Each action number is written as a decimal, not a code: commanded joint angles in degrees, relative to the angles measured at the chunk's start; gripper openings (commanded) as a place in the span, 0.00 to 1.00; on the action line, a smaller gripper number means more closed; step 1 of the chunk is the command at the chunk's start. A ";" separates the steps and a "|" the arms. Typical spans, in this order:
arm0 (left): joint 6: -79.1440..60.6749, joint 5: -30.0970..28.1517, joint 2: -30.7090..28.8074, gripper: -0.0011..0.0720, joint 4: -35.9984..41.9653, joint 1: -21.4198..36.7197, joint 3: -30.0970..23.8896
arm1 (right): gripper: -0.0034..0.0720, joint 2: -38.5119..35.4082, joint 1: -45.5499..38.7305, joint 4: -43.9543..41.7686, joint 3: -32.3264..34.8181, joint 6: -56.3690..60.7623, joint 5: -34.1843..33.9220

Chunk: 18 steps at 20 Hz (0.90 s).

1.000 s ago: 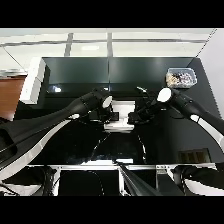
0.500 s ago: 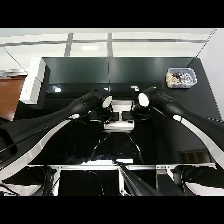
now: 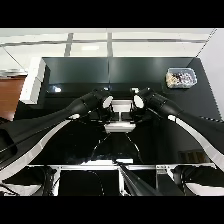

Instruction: Fold the box and place the chain.

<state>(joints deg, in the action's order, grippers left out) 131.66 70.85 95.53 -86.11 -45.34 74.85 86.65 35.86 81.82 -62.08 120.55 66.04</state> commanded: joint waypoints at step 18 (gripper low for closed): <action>-0.04 0.13 0.04 0.05 -0.28 0.02 0.00 | 0.55 -22.77 -4.02 38.64 0.11 -6.73 1.49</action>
<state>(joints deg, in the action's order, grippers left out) 131.55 70.94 95.53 -86.32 -45.36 74.85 67.46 34.11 100.71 -62.08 114.39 69.30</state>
